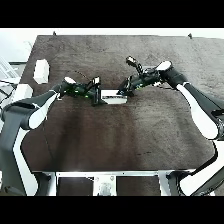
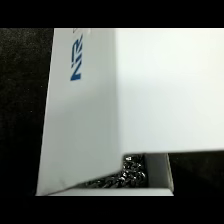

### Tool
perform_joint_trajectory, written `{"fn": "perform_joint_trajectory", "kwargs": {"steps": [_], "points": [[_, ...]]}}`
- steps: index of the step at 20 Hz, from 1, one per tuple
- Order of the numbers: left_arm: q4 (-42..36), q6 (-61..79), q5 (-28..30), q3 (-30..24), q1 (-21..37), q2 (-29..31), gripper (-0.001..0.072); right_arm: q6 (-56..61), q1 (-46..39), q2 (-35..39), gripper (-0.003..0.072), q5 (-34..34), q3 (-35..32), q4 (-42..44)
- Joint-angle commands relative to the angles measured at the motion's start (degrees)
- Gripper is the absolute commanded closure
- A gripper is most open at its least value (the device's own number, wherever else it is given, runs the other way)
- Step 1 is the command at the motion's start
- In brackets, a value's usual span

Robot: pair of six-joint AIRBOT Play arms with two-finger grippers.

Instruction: Fold the box and place the chain.

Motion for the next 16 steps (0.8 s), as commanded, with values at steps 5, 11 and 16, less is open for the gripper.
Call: {"fn": "perform_joint_trajectory", "kwargs": {"steps": [5, 11, 16], "points": [[0.02, 0.00, 0.07, 0.02, 0.07, -0.04, 0.0238, -2.75, 1.53, -0.07, 0.0281, -4.07, 0.07, -2.91], [0.02, 0.00, 0.04, 0.02, 0.07, -0.04, 0.0238, -3.67, 2.75, -0.37, 0.0281, -4.48, 0.07, -4.66], [0.02, 0.00, 0.04, 0.02, 0.07, -0.04, 0.0238, -4.07, 3.21, -0.37, 0.0281, -6.67, 0.09, -5.99]]}}
